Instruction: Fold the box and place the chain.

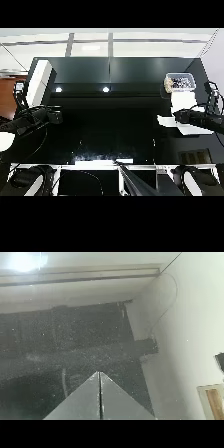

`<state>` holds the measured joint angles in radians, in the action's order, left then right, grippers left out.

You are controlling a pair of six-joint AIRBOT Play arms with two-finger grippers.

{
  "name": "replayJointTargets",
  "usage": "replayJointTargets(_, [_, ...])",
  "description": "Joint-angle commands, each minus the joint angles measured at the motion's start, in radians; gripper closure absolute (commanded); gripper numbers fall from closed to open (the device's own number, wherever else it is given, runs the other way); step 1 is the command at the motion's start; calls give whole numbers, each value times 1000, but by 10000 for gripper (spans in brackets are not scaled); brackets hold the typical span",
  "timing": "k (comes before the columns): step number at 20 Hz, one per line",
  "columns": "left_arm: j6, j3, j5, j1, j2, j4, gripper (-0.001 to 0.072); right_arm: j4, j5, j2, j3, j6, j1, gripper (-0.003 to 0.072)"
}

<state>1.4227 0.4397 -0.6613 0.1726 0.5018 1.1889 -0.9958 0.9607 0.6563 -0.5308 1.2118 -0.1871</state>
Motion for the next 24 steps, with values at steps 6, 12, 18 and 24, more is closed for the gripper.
replayJointTargets(6, [0,0,0,0,-1,0,680,0,0,-1,0,0,0,665])
replayJointTargets(12, [0,0,0,0,-1,0,680,0,0,-1,0,0,0,664])
replayJointTargets(18, [0,0,0,0,-1,0,679,119,-47,-1,0,0,0,664])
replayJointTargets(24, [0,-1,51,1,1,-35,679,51,-300,7,0,50,-1,50])
